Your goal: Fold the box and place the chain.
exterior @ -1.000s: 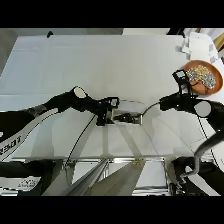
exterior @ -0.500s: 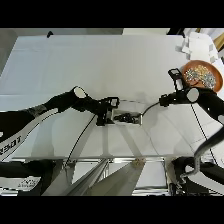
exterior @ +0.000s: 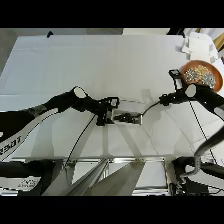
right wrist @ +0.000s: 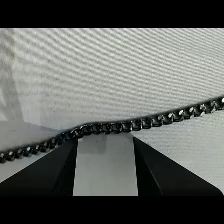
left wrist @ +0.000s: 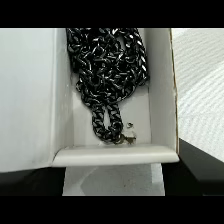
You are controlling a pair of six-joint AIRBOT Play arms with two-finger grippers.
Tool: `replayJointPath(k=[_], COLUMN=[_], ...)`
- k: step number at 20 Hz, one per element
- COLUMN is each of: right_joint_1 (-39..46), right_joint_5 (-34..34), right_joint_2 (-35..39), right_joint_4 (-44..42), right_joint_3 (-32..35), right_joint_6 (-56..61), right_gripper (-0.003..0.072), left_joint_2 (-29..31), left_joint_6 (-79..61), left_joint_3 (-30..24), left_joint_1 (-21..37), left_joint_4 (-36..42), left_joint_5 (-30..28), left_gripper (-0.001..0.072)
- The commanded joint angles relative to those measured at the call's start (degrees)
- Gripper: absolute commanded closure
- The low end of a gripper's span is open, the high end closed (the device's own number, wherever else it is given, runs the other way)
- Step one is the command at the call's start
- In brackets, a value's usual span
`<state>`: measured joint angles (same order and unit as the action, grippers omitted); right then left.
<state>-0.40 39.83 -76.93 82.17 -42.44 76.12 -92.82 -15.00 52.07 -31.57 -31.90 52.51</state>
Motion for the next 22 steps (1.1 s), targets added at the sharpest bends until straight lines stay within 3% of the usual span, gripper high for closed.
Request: replayJointPath(k=[1, 17, 22], right_joint_1=[0.0, 0.0, 0.0], right_joint_5=[-0.6, -0.9, -3.7], right_joint_2=[-1.5, 4.7, 2.5], right_joint_4=[0.3, -1.3, -2.2], right_joint_3=[0.0, 0.0, 0.0], right_joint_6=[0.6, 0.6, 0.6], right_gripper=[0.0303, 0.0304, 0.0304], left_joint_2=[0.0, 0.0, 0.0], left_joint_6=[0.0, 0.0, 0.0], left_joint_3=[0.0, 0.0, 0.0], left_joint_1=[0.0, 0.0, 0.0], left_joint_4=[0.0, 0.0, 0.0], left_joint_5=[0.0, 0.0, 0.0], left_gripper=[0.0318, 0.0318, 0.0318])
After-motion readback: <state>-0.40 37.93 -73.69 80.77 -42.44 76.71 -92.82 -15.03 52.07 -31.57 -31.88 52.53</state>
